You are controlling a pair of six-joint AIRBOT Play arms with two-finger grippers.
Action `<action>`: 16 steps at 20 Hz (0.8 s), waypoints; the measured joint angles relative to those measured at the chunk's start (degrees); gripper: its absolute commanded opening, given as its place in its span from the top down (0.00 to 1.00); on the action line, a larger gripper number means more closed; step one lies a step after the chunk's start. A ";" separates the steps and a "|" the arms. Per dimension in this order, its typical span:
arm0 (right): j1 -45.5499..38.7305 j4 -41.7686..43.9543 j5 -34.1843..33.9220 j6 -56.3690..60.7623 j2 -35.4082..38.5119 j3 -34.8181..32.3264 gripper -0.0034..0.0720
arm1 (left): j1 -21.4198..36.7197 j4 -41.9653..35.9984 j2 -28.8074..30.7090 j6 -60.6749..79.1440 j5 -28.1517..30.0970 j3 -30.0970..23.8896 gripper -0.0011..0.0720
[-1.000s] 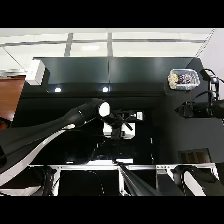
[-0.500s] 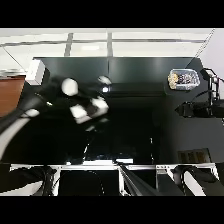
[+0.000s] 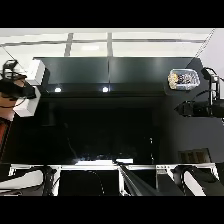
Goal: Fold the box and place the chain.
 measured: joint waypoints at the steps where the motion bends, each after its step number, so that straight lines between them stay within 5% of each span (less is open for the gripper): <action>1: 0.00 0.22 -0.04 0.02 0.00 0.00 0.94 | 1.18 -0.57 -1.66 0.74 0.98 1.42 0.59; 8: 0.00 1.42 0.20 0.22 0.00 0.00 0.94 | 3.45 -1.53 -15.15 2.80 3.80 14.43 0.57; 9: 0.00 1.53 0.20 0.22 0.00 0.00 0.94 | 3.45 -1.53 -16.48 2.91 3.93 15.78 0.42; 10: 0.00 1.64 0.20 0.22 0.00 0.00 0.94 | 3.45 -1.66 -17.77 2.93 4.09 16.96 0.08; 11: 0.02 1.70 0.15 0.22 -0.02 0.00 0.94 | 3.34 -1.99 -18.64 3.06 4.39 17.79 0.01; 16: 0.13 1.86 0.07 -0.24 0.00 0.33 0.94 | 2.34 0.44 -19.45 3.04 0.33 24.50 0.01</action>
